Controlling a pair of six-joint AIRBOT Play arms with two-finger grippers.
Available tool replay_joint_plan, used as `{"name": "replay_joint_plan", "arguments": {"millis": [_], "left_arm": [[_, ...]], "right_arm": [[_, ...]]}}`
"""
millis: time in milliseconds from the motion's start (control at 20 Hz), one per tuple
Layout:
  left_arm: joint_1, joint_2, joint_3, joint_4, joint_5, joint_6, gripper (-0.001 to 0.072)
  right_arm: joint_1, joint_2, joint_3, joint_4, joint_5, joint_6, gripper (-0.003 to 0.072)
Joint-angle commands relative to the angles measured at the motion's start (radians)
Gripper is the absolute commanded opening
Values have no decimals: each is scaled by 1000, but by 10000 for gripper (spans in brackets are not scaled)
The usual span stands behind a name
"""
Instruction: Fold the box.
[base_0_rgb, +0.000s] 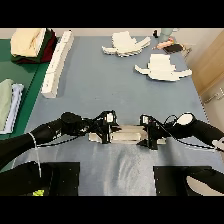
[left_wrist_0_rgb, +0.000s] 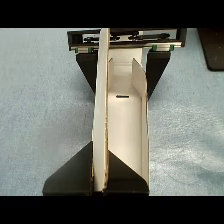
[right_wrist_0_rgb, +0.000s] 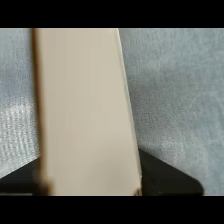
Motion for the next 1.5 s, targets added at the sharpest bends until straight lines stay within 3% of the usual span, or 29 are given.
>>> {"name": "replay_joint_plan", "arguments": {"millis": [0, 1450], "left_arm": [[0, 1, 1, 0, 0, 0, 14], [0, 1, 1, 0, 0, 0, 14]], "right_arm": [[1, 1, 0, 1, -15, -8, 526], [5, 37, 6, 0, -34, -14, 518]]}}
